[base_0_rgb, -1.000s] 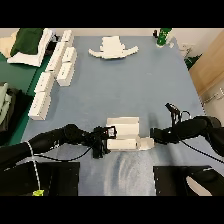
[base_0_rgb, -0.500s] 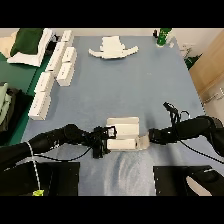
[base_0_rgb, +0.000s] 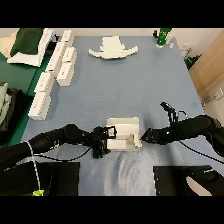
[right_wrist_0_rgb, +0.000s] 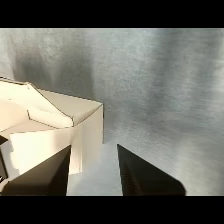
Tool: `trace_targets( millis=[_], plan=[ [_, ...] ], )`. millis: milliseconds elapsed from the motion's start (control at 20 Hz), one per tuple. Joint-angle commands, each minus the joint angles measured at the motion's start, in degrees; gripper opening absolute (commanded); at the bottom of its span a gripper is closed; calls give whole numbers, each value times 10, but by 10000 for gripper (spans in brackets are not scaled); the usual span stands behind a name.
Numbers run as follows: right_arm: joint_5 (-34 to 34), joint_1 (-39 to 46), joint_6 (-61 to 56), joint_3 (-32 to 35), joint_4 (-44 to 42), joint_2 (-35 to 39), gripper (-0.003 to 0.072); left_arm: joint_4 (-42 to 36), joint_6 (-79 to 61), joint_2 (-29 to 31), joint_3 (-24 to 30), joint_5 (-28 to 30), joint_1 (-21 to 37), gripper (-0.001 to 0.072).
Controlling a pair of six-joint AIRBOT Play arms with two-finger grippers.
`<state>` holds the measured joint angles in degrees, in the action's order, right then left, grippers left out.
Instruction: Fold the box.
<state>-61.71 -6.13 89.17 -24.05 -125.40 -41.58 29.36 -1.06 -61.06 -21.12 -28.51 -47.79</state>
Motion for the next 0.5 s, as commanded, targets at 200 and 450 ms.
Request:
trace_targets(
  millis=[200, 450],
  plan=[
    [2, -16, 9, -14, -26, 0, 447, 0, 0, 0, 0, 0, 0, 441],
    [50, -110, -52, -17, 23, -37, 445, 0, 0, 0, 0, 0, 0, 441]
  ],
)
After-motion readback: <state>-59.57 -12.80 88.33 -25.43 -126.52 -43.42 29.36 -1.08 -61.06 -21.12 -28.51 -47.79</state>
